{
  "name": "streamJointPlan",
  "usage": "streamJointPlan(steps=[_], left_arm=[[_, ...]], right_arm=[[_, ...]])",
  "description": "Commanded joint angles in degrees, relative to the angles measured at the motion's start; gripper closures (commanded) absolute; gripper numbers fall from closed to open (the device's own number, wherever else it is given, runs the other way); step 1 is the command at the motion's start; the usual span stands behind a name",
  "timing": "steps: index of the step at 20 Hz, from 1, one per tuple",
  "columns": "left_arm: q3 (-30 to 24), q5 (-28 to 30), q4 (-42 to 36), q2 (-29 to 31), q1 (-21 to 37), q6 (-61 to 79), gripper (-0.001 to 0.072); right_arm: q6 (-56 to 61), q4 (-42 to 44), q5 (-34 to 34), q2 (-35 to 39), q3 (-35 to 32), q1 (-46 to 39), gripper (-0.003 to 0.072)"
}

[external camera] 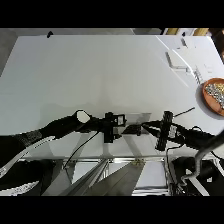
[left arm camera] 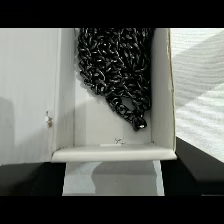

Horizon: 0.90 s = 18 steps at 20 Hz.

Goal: Fold the box and place the chain.

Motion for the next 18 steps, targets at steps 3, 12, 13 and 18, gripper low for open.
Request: streamJointPlan(steps=[3,12,13,18], left_arm=[[-0.02,0.02,0.02,0.04,-0.02,0.04,0.0378],[-0.02,0.02,0.00,0.04,-0.02,0.02,0.0378],[-0.02,0.02,0.00,0.04,-0.02,0.02,0.0378],[-0.02,0.02,0.00,0.04,-0.02,0.04,0.0378]], right_arm=[[10.78,6.56,-7.67,-6.23,0.02,2.51,0.0666],[11.39,6.62,-6.78,-11.13,0.02,2.64,0.0667],[11.39,6.64,-6.47,-11.13,0.02,3.10,0.0667],[8.22,5.14,-6.32,-11.13,0.02,9.64,0.0666]])
